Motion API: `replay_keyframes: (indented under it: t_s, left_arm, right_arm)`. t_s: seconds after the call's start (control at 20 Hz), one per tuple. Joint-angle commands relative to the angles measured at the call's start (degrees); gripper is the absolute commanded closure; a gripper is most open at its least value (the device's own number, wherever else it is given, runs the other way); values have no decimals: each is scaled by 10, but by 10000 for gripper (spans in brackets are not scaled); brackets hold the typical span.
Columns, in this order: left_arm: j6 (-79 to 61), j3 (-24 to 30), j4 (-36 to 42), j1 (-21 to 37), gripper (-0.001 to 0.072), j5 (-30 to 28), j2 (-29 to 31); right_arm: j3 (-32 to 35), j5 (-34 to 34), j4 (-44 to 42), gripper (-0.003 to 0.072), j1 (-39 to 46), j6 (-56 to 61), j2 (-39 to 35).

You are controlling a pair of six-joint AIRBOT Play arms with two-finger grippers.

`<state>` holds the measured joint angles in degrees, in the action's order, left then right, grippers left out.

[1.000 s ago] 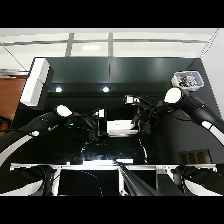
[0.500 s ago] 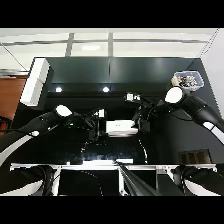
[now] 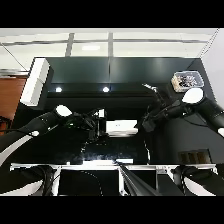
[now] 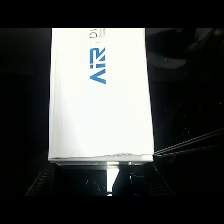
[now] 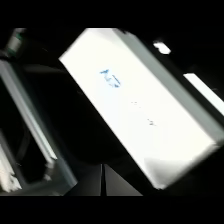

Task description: Fold the box and place the chain.

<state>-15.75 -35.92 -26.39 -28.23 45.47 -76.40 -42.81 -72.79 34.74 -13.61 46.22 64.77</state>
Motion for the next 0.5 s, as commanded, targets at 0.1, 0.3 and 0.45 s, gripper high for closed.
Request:
replay_keyframes:
  t_s: [0.1,0.3,0.45]
  left_arm:
    - [0,0,0,0,422,0,0]
    - [0,0,0,0,422,-1,0]
    - [0,0,0,0,422,0,0]
  right_arm:
    - [70,107,-118,675,-20,32,16]
    - [70,137,-117,676,-47,33,40]
    - [70,162,-116,676,-51,35,59]
